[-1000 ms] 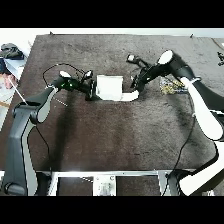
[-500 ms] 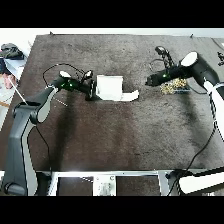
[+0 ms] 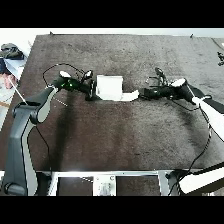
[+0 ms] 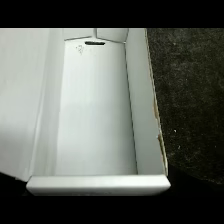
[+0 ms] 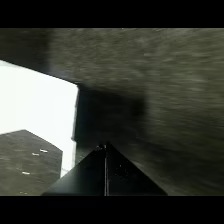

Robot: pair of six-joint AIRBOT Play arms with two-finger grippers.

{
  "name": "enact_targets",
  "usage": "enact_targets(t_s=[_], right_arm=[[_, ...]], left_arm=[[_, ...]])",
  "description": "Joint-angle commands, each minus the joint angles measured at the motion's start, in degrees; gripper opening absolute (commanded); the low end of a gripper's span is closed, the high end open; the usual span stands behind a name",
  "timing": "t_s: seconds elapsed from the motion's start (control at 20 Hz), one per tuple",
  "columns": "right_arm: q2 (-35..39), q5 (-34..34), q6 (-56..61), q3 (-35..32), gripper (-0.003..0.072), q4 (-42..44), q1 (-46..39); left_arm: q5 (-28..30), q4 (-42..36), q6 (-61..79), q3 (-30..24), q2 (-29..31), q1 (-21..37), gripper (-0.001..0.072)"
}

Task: Fold the box and place the chain.

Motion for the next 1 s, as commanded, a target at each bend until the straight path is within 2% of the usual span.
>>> enact_targets(t_s=[0.0,0.1,0.3,0.45,0.5,0.55,0.7,0.8,0.95], right_arm=[[-2.19,-0.48,-6.1,-1.09,-0.0015,10.32,2.16],[-2.32,-1.53,-7.41,-1.07,-0.0015,12.68,3.87],[-1.68,0.74,-10.12,-0.96,-0.0014,18.43,4.02],[-0.61,1.25,-10.1,-0.9,-0.0011,19.28,4.07],[-0.61,2.16,-9.94,-0.85,0.0116,19.54,4.07],[-0.61,2.64,-9.62,-0.76,0.0181,19.58,4.09],[-0.68,2.89,-9.66,1.11,0.0178,19.45,4.85],[-0.68,3.02,-9.6,3.15,0.0282,18.12,6.1],[-0.87,2.19,-6.4,4.74,0.0283,13.66,8.0]], left_arm=[[0.04,0.0,0.02,0.0,0.0,0.04,0.0279],[0.02,0.0,0.02,0.0,0.0,0.04,0.0278],[0.04,0.0,0.02,0.0,0.0,0.04,0.0278],[0.02,0.0,0.02,0.0,0.0,0.04,0.0278],[0.04,0.0,0.02,0.0,0.0,0.04,0.0278],[0.04,0.0,0.02,0.0,0.0,0.04,0.0278],[0.02,0.0,0.02,0.0,0.0,0.02,0.0278],[0.04,0.0,0.02,-0.02,0.0,0.04,0.0278],[0.04,0.0,0.02,0.0,0.0,0.04,0.0278]])
